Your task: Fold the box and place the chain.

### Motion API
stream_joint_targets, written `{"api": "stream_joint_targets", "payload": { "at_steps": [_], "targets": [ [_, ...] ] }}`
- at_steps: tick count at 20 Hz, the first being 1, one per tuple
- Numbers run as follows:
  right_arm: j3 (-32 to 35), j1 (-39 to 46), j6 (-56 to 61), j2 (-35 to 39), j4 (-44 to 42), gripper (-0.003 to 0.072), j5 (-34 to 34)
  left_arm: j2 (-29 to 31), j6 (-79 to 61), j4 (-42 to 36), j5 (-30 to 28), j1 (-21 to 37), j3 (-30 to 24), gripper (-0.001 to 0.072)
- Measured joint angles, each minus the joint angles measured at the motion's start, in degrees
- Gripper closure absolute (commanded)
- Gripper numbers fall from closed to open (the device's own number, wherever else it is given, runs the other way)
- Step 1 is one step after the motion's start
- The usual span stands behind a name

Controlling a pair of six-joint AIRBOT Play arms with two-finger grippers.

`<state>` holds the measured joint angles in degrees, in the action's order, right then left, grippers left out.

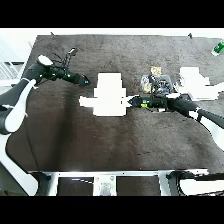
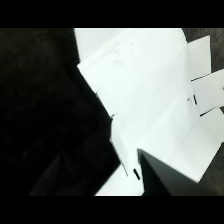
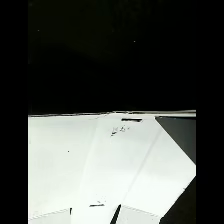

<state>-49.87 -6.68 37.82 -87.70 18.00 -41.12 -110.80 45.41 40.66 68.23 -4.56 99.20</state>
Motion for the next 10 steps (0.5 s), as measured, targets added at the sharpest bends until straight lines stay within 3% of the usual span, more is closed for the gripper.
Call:
{"api": "stream_joint_targets", "payload": {
  "at_steps": [4,10],
  "targets": [
    [0.0,-0.1,0.0,0.0,0.0,0.0676,0.0,-5.2,2.9,0.8,3.2,-0.5,6.2,0.0146],
    [0.0,-0.1,0.0,0.0,0.0,0.0676,0.0,-8.7,3.0,-0.2,4.2,-3.6,9.0,0.0145]
  ]
}}
